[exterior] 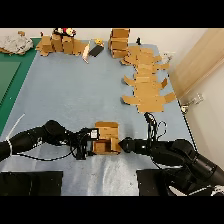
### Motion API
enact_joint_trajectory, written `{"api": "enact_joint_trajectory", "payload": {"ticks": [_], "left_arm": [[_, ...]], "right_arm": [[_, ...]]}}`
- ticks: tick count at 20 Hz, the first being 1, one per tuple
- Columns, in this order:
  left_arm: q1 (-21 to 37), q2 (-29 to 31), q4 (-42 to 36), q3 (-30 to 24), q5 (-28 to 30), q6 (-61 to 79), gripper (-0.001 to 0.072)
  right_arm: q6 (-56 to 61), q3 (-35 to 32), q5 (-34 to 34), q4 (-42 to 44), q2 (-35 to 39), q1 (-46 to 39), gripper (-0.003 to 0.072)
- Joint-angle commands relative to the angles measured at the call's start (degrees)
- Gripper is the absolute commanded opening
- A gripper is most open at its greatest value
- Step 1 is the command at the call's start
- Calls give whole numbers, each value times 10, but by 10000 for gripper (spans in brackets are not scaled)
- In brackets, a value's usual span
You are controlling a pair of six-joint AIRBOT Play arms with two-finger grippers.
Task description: Fold the box.
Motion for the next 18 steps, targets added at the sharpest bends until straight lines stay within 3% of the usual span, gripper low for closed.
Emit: {"api": "enact_joint_trajectory", "payload": {"ticks": [1,5,10,18], "left_arm": [[0,0,0,0,0,0,529],[0,0,0,0,0,0,528],[0,0,0,0,0,0,529],[0,0,0,0,0,0,529]], "right_arm": [[-1,1,3,10,-1,1,385],[-8,11,-5,20,-40,2,408],[-20,106,-93,-4,-141,7,406],[119,250,-228,-153,-308,128,405]]}}
